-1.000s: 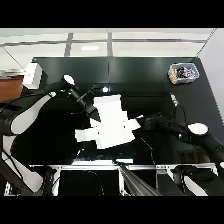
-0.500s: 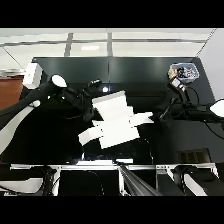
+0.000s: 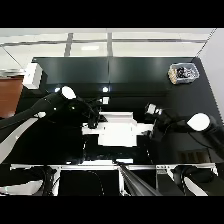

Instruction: Fold the box and place the chain.

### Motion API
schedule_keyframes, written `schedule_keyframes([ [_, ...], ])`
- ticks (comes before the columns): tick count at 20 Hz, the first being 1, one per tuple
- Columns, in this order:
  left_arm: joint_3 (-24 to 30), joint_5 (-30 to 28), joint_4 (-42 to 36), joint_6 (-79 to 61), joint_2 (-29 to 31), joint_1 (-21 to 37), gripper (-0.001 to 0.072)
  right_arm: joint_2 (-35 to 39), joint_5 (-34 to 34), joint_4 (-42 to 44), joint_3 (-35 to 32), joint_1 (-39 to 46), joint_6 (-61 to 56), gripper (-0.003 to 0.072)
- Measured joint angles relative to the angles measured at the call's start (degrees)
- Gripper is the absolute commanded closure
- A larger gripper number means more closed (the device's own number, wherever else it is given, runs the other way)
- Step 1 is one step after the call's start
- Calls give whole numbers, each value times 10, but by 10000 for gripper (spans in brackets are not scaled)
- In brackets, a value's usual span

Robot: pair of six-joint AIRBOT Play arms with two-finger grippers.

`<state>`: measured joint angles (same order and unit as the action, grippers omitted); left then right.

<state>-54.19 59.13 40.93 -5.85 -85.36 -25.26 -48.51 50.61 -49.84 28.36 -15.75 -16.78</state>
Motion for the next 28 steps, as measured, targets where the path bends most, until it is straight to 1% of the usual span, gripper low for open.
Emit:
schedule_keyframes([
  [3,1,-12,15,10,-6,-6,684,0,-49,-3,-31,-55,27,-27],
  [5,2,-16,20,24,-7,-9,684,-3,-69,-19,-45,-79,44,-27],
  [10,2,-19,35,54,-9,-10,683,-22,-78,-31,-56,-107,80,-27],
  [13,2,-21,38,59,-9,-10,683,-35,-85,-9,-58,-127,105,-26],
  [19,2,-21,40,63,-9,-10,683,-70,-135,36,-57,-169,124,-26],
  [24,2,-22,41,63,-9,-10,683,-79,-147,53,-26,-161,133,-26],
  [28,2,-22,40,63,-9,-11,683,-80,-127,73,8,-125,156,-26],
])
